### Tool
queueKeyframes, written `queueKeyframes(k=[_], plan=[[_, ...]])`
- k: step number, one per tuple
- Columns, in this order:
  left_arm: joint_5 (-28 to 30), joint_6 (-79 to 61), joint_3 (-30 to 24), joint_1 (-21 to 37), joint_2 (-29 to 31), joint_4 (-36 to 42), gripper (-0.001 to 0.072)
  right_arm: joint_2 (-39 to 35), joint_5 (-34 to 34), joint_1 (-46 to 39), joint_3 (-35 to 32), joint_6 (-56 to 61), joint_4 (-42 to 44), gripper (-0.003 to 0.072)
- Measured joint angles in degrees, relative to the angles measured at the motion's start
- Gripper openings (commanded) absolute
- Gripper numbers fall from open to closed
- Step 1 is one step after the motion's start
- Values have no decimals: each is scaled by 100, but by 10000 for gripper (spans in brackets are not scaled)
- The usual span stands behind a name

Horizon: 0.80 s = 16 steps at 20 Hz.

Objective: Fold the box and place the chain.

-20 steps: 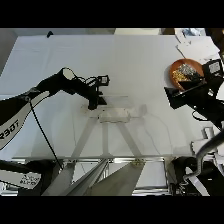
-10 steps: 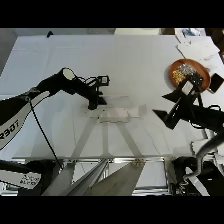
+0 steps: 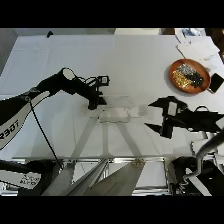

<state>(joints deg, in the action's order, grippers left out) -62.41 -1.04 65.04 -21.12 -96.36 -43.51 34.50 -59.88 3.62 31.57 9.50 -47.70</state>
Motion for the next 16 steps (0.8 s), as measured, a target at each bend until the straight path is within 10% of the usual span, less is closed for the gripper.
queueKeyframes(k=[16], plan=[[2,0,0,0,0,-2,12,1495,1322,404,-573,-1329,1003,693]])
